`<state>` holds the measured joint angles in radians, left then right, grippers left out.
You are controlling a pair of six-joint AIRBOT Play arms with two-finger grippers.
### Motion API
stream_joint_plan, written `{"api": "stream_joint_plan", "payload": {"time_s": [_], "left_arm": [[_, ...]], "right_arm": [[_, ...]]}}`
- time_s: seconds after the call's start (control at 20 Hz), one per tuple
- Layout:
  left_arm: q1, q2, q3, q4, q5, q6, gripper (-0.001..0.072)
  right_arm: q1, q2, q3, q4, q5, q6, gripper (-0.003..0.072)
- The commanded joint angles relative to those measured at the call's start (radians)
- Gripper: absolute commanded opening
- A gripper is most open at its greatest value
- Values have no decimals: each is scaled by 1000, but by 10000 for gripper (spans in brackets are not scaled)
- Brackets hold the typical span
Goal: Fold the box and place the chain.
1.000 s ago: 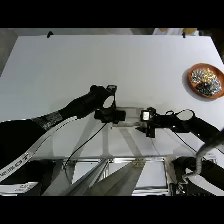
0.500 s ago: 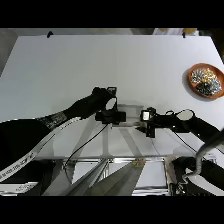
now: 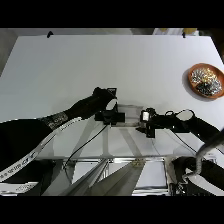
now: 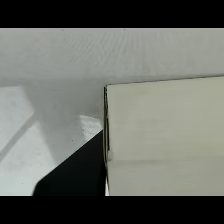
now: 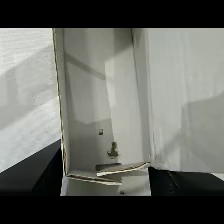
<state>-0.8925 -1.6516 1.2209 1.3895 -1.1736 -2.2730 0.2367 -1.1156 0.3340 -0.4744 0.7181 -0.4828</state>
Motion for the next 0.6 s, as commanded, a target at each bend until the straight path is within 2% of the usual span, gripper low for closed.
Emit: {"api": "stream_joint_plan", "payload": {"time_s": [0.0, 0.55], "left_arm": [[0, 3, 2, 10, -23, -1, 177], [-3, -33, 3, -24, -37, 5, 138]], "right_arm": [[0, 0, 0, 1, 3, 3, 424], [0, 0, 0, 1, 3, 3, 424]]}}
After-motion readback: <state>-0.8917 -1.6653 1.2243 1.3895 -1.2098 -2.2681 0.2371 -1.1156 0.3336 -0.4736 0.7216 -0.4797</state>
